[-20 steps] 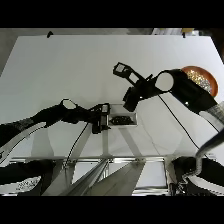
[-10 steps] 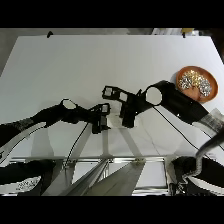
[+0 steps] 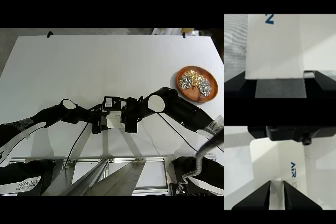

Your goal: Fold the box and place the chain.

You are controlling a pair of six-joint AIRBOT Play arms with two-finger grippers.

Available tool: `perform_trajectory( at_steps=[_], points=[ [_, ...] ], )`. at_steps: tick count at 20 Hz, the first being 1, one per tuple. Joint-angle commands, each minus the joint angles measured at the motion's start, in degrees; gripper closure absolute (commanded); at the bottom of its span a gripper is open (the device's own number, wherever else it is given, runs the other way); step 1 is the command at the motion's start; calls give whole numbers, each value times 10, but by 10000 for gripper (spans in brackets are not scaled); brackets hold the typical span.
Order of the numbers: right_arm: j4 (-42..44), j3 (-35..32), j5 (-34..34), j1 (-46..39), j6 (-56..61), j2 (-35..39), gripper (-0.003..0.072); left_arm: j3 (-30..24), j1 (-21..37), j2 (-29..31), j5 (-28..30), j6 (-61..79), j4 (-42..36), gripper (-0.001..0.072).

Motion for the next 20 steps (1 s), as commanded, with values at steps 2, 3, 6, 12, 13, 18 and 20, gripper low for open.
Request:
perform_trajectory(
  at_steps=[2,3,6,12,13,18,20],
  points=[
    [-4,-3,-34,1,-10,1,486,0,0,0,0,0,0,456],
    [-4,-8,-36,1,-10,1,486,0,0,0,0,0,0,456],
    [-4,-17,-35,1,-10,1,486,0,0,0,0,0,0,456],
    [-15,-17,-67,1,-10,1,493,0,0,0,0,0,0,456],
    [-18,-17,-68,1,-10,1,499,0,0,0,0,0,0,456],
    [-19,-17,-70,1,-10,1,542,0,0,0,0,0,0,456],
    [-19,-17,-70,1,-10,1,576,0,0,0,0,0,0,456]
  ],
)
